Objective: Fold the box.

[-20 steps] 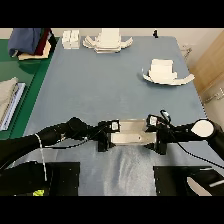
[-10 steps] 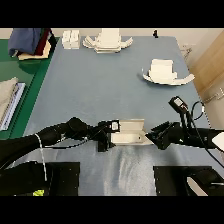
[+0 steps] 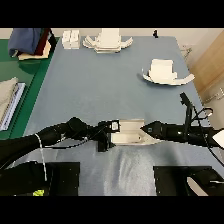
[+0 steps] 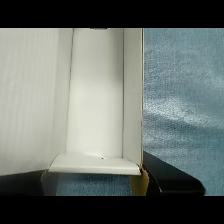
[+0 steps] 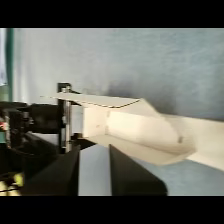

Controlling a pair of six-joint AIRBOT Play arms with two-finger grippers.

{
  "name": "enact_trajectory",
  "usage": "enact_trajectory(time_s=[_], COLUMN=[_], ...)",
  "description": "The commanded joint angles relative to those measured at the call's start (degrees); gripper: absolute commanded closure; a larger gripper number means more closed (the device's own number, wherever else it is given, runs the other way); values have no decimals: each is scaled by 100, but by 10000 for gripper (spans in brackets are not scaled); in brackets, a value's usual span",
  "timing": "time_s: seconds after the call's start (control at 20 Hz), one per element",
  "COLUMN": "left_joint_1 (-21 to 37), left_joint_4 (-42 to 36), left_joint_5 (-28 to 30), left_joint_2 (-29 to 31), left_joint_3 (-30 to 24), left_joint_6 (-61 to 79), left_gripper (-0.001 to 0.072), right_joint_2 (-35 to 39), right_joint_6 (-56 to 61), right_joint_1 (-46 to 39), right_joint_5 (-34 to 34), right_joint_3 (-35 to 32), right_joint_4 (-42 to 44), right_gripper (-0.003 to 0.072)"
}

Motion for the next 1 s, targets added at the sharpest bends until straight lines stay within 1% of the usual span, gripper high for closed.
enact_trajectory(time_s=[0.0, 0.05, 0.1, 0.25, 0.4, 0.5, 0.65, 0.75, 0.95], left_joint_1=[-2, 0, -2, -2, -2, -2, -2, -2, -2], left_joint_4=[2, 2, 2, 2, 2, 2, 2, 2, 2], left_joint_5=[2, 2, 2, 2, 0, 2, 0, 2, 2], left_joint_2=[-2, 0, 0, -2, -2, -2, -2, -2, -2], left_joint_3=[0, 0, 0, 0, 0, 0, 0, 0, 0], left_joint_6=[0, 0, 0, 0, 0, 0, 0, 0, 0], left_gripper=[187, 187, 187, 187, 187, 187, 187, 187, 187], right_joint_2=[-813, -1165, -1517, -2524, -3180, -3440, -3731, -3998, -4428], right_joint_6=[-511, -780, -997, -1648, -1843, -1843, -1832, -1832, -2184], right_joint_1=[111, 127, 127, 127, 127, 127, 127, 129, 127], right_joint_5=[-33, -37, -52, -101, -164, -275, -498, -498, -514], right_joint_3=[7, 15, 55, 476, 1054, 1255, 1283, 1283, 1283], right_joint_4=[1491, 1740, 1873, 1869, 1635, 1403, 920, 560, 407], right_gripper=[465, 494, 621, 671, 670, 671, 671, 671, 671])
